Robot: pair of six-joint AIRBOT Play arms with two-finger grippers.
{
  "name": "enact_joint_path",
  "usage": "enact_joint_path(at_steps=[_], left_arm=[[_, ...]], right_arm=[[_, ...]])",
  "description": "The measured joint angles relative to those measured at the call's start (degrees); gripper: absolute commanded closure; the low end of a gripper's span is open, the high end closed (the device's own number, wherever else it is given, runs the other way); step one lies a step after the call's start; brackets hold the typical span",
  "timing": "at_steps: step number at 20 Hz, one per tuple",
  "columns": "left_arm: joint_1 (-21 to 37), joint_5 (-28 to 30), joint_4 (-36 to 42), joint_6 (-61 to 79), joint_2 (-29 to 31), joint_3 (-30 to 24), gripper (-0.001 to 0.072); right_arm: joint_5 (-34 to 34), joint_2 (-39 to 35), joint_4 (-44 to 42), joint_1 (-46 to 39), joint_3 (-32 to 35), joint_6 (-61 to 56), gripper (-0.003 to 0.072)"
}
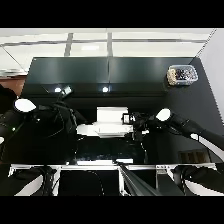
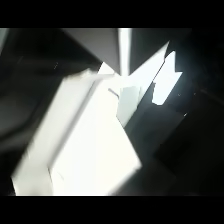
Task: Fold the box and place the chain.
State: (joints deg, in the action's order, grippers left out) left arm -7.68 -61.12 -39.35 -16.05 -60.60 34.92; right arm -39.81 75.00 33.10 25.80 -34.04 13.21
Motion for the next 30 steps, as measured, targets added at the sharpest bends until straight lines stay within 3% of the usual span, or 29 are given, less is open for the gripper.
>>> enact_joint_path(at_steps=[1,5,12,17,18,21,22,30], left_arm=[[-0.9,0.4,-1.1,3.1,0.1,-0.3,0.0016],[-5.8,7.6,-6.0,10.8,0.0,-0.5,0.0009],[-11.5,10.6,-8.8,18.8,-5.5,-0.2,0.0026],[-12.8,10.6,-4.7,20.1,-7.0,-0.2,0.0036],[-13.2,10.8,-4.0,20.2,-7.1,-0.2,0.0112],[-14.6,11.0,-3.0,20.4,-7.3,-0.2,0.0569],[-15.0,11.0,-2.8,20.5,-7.4,-0.2,0.0614],[-15.9,11.4,0.5,20.6,-8.4,-0.2,0.0614]], right_arm=[[0.0,0.0,0.0,0.0,0.0,0.0,0.0248],[0.0,0.0,0.0,0.0,0.0,0.0,0.0248],[0.0,0.0,0.0,0.0,0.0,0.0,0.0248],[0.0,0.0,0.0,0.0,0.0,0.0,0.0248],[0.0,0.0,0.0,0.0,0.0,0.0,0.0247],[0.0,0.0,0.0,0.0,0.0,0.0,0.0248],[0.0,0.0,0.0,0.0,0.0,0.0,0.0248],[0.0,0.0,0.0,0.0,0.0,0.0,0.0248]])
